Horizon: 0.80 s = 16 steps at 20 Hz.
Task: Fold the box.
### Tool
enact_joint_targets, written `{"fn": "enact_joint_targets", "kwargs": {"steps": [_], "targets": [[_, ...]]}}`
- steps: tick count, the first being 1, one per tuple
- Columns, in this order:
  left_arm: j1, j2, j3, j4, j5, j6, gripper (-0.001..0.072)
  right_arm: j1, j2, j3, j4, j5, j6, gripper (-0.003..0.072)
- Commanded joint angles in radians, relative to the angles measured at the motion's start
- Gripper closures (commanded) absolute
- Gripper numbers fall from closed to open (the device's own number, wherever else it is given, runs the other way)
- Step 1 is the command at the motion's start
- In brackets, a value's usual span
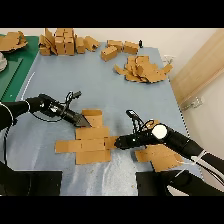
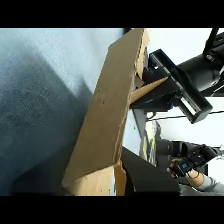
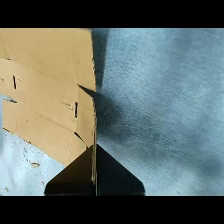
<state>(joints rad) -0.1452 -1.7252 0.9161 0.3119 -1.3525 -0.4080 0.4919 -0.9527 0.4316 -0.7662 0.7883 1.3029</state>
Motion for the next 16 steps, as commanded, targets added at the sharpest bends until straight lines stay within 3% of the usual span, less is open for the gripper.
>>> {"fn": "enact_joint_targets", "kwargs": {"steps": [1, 2, 15, 16], "targets": [[-0.001, -0.001, 0.002, 0.010, 0.018, 0.008, 0.0505, 0.001, 0.000, 0.000, -0.001, -0.002, 0.003, 0.0685], [-0.001, -0.001, 0.001, 0.006, 0.018, 0.021, 0.0545, 0.001, 0.000, 0.000, -0.005, -0.002, 0.003, 0.0685], [-0.001, -0.003, 0.024, -0.003, 0.036, 0.027, 0.0550, 0.001, 0.000, 0.000, -0.015, -0.005, 0.003, 0.0686], [-0.001, -0.003, 0.024, 0.010, 0.035, 0.031, 0.0700, 0.001, 0.000, 0.000, -0.015, -0.005, 0.003, 0.0685]]}}
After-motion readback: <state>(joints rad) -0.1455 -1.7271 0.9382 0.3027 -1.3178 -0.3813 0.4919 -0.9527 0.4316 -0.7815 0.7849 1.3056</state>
